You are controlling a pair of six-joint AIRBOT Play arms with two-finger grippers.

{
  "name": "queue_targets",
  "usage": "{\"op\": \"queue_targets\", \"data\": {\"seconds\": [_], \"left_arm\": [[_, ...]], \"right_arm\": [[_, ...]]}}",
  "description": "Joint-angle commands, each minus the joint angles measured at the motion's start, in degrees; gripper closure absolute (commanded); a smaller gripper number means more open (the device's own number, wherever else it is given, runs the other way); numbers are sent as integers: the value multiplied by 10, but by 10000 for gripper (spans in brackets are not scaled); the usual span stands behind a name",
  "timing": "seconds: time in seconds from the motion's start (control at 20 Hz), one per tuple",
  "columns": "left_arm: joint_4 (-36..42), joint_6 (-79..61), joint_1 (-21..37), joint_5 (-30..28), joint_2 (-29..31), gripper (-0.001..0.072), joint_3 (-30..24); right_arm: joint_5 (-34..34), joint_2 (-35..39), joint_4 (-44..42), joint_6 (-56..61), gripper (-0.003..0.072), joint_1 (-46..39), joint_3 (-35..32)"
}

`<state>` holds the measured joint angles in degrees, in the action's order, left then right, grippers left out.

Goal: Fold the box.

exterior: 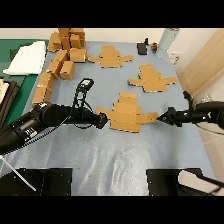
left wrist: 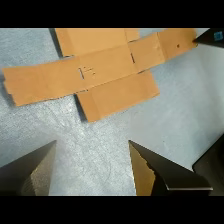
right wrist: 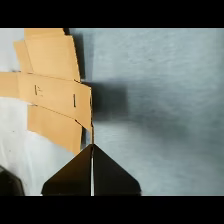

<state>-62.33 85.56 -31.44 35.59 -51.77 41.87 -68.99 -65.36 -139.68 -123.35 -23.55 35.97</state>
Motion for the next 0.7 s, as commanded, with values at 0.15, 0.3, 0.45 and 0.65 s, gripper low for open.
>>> {"op": "queue_targets", "data": {"seconds": [0.15,0.3,0.45,0.65], "left_arm": [[0,0,0,0,0,21,0],[0,-1,0,0,0,21,0],[0,-1,0,2,0,21,0],[0,0,1,11,0,21,0]], "right_arm": [[88,76,24,16,455,42,-61],[106,47,23,0,455,43,-51],[109,13,23,-3,455,43,-26],[78,-41,-11,-28,455,52,-3]]}}
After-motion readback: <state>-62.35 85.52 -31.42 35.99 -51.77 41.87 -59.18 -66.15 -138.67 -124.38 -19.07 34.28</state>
